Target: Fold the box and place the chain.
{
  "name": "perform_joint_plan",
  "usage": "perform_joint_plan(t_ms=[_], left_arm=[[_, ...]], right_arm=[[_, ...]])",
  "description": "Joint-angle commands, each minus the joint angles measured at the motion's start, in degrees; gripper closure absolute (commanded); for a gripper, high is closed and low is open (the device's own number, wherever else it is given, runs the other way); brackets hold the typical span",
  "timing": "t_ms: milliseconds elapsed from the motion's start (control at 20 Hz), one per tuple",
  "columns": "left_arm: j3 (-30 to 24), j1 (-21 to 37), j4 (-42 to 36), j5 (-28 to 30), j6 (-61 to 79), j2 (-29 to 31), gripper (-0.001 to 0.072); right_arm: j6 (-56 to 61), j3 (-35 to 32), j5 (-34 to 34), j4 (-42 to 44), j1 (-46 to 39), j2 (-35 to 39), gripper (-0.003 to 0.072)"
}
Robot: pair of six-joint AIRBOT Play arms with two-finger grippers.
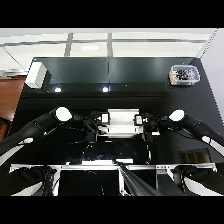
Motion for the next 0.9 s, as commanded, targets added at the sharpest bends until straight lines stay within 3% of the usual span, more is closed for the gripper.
perform_joint_plan(t_ms=[0,850], left_arm=[[0.04,-1.11,-0.44,2.36,-0.07,-0.11,0.0377],[0.04,-1.77,-0.57,5.2,-0.24,-1.27,0.0377]], right_arm=[[-0.02,0.0,-0.02,0.0,0.04,-0.04,0.0529],[-0.04,0.0,-0.02,-0.02,0.04,-0.04,0.053]])
